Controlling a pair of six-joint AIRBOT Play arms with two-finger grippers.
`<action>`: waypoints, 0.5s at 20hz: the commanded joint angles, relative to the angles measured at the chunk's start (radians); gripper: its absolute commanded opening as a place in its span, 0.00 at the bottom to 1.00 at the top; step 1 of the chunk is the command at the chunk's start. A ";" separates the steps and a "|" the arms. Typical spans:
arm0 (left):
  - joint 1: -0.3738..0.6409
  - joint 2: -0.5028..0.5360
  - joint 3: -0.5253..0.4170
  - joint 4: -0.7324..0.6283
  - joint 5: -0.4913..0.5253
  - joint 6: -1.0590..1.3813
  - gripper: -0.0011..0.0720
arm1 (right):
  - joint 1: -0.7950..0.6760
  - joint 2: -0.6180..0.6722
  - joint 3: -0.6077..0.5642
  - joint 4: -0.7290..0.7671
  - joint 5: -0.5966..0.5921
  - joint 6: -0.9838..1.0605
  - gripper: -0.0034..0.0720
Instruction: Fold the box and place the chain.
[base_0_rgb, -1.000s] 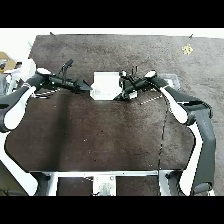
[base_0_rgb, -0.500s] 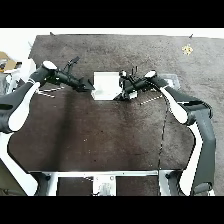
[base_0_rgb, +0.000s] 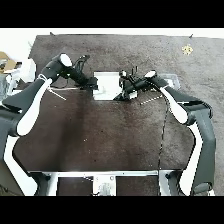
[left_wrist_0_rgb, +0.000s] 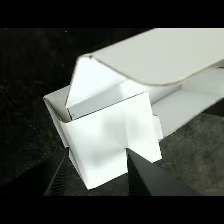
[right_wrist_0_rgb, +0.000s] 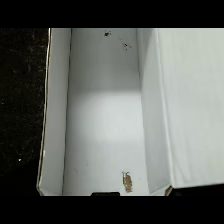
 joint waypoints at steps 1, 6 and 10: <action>-0.058 -0.004 0.028 0.157 0.036 -0.121 0.48 | 0.000 0.000 0.000 0.000 0.000 0.000 0.57; -0.079 -0.018 0.028 0.216 0.052 -0.191 0.48 | 0.001 0.000 0.000 0.000 0.000 0.000 0.57; -0.103 -0.039 0.042 0.264 0.034 -0.234 0.49 | 0.000 0.000 0.000 0.000 0.000 0.000 0.57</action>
